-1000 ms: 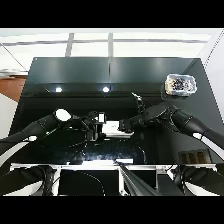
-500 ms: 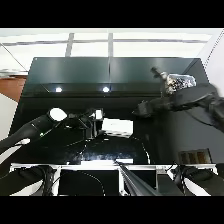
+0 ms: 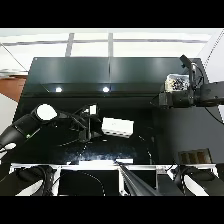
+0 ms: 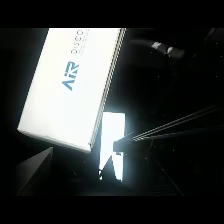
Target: Fold the box and place the chain.
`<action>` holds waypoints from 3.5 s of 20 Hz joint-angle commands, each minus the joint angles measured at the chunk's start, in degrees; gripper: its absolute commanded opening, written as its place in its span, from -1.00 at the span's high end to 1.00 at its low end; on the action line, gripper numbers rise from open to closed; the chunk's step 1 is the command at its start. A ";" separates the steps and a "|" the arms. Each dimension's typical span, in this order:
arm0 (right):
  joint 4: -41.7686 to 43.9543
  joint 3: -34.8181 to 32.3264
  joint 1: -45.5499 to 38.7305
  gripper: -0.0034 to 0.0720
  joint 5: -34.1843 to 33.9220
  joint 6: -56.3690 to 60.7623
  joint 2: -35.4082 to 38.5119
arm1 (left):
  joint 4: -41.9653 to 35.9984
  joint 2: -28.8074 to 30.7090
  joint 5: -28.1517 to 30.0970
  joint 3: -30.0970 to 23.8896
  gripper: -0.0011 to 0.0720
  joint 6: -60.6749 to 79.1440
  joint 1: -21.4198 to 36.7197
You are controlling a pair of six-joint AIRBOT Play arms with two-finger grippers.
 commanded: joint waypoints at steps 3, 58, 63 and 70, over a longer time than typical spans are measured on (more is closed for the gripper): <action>-0.98 0.07 -0.61 0.83 0.46 0.02 0.22 | 1.25 -5.27 0.79 7.65 -0.97 -2.19 -4.61; -0.96 0.07 -0.57 0.83 0.28 0.07 0.22 | 1.33 -23.30 9.49 12.48 -0.93 3.78 -12.90; -0.96 0.07 -0.57 0.83 0.52 0.07 0.22 | 17.49 -22.01 5.57 16.20 -0.08 -13.77 -11.21; -0.87 0.07 -0.55 0.83 1.07 0.20 0.22 | 22.64 -18.40 2.10 21.94 0.03 -26.38 11.41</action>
